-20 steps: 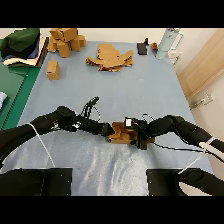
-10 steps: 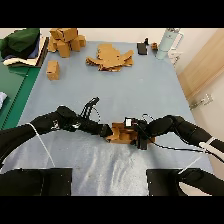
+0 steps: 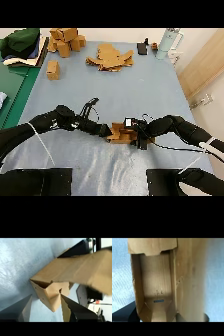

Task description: Fold the box.

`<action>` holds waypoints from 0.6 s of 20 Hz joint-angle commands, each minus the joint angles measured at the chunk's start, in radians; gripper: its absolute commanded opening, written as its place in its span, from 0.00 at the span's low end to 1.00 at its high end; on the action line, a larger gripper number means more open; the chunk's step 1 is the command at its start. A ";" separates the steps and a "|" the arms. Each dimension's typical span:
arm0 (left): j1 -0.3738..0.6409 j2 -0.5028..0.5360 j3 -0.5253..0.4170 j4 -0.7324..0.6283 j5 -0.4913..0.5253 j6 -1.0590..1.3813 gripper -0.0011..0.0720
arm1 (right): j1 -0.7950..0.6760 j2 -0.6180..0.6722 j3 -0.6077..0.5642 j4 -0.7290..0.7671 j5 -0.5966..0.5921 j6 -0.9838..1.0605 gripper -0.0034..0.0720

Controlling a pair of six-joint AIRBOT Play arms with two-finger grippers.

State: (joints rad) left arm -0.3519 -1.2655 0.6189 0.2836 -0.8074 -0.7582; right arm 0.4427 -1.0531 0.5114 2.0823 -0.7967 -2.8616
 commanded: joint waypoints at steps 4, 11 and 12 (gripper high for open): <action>0.046 0.021 0.010 -0.014 -0.031 -0.045 0.78 | 0.000 0.000 0.000 0.000 0.002 0.000 0.72; -0.088 0.020 0.010 -0.014 0.103 -0.038 0.78 | 0.000 0.000 0.000 0.000 0.002 0.000 0.72; -0.098 0.021 0.010 -0.014 0.133 -0.038 0.79 | 0.000 0.000 0.000 0.000 0.002 0.000 0.72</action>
State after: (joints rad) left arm -0.4095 -1.2453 0.6285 0.2699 -0.7593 -0.7967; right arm 0.4427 -1.0531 0.5114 2.0823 -0.7948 -2.8616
